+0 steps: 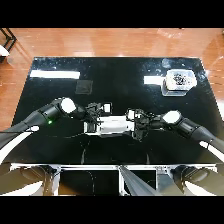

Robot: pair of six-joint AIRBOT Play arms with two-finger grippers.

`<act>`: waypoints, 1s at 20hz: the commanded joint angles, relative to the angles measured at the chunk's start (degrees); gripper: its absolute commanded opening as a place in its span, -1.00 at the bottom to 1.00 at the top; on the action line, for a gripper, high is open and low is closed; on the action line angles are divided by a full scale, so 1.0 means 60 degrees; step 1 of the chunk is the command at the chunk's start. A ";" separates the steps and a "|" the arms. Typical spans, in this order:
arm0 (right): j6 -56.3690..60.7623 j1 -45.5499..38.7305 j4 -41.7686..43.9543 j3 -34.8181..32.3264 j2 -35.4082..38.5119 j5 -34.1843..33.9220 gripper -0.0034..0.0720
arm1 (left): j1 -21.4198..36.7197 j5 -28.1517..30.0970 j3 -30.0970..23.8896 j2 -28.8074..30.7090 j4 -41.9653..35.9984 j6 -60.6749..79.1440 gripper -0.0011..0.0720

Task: Fold the box and place the chain.

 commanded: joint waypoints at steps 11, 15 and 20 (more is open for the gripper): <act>-0.0634 0.0004 0.0189 0.0007 -0.0634 -0.0106 0.95 | 0.0004 0.0022 -0.0004 -0.0004 0.0004 -0.0004 -0.90; -0.0634 0.0004 0.0222 0.0011 -0.0641 -0.0138 0.95 | 0.0004 0.0026 -0.0004 -0.0004 0.0004 -0.0004 -0.90; -0.0630 0.0007 0.0244 0.0011 -0.0645 -0.0171 0.95 | 0.0004 0.0026 -0.0004 -0.0004 0.0000 -0.0004 -0.90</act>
